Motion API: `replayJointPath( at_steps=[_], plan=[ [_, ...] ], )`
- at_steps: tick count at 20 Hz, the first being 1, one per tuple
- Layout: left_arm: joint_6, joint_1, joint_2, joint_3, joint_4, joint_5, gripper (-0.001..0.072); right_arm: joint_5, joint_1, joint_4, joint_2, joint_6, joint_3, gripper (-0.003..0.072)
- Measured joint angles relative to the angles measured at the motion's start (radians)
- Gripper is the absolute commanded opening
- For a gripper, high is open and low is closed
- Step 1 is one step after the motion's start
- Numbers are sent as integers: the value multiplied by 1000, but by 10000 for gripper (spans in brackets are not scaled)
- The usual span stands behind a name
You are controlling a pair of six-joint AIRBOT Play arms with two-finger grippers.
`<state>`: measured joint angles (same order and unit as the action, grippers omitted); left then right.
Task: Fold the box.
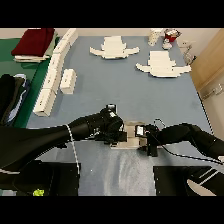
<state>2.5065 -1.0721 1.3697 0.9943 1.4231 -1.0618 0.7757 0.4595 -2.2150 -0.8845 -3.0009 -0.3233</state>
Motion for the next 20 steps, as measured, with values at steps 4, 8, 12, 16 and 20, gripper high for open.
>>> replayJointPath(
  at_steps=[4,8,12,16,20],
  plan=[
    [-4,0,0,1,-22,22,519,0,1,-7,0,0,0,459],
    [-8,-1,-3,2,-13,-14,519,0,1,-6,0,0,0,458],
    [-20,-1,-28,2,-6,-30,555,0,1,-4,0,0,0,458],
    [-51,2,-117,8,8,-74,408,0,1,-3,0,0,0,458],
    [-122,2,-218,10,16,-168,15,0,1,-3,0,0,0,458]
  ],
)
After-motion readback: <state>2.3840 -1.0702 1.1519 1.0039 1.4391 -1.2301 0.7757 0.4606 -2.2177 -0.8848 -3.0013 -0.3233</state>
